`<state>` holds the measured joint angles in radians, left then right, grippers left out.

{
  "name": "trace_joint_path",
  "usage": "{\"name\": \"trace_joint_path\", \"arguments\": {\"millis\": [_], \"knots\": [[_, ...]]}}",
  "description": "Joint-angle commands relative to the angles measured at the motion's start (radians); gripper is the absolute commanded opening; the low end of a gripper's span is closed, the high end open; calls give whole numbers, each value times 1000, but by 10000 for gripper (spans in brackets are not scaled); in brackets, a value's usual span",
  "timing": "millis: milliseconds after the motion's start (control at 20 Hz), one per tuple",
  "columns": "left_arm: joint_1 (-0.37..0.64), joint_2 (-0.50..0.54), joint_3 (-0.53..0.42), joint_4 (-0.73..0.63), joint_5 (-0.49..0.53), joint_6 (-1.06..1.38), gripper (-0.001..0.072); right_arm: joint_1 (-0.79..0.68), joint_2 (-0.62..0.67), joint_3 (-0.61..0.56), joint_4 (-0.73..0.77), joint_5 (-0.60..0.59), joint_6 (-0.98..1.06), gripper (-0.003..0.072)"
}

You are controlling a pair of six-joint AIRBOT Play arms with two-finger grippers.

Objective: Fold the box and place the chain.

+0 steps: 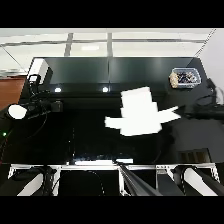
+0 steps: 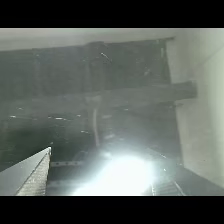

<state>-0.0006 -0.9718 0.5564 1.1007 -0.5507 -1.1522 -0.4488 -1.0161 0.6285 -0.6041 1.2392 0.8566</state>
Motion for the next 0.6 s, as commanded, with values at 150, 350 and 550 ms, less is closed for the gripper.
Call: {"name": "trace_joint_path", "arguments": {"millis": [150,350,550], "knots": [[-64,-32,5,-62,-11,1,709,503,77,-174,234,-499,-117,16],[-85,-132,110,-189,-200,3,705,715,76,-174,233,-739,-116,16],[-34,-378,264,-579,-592,317,704,745,76,-174,234,-733,-112,16]]}}
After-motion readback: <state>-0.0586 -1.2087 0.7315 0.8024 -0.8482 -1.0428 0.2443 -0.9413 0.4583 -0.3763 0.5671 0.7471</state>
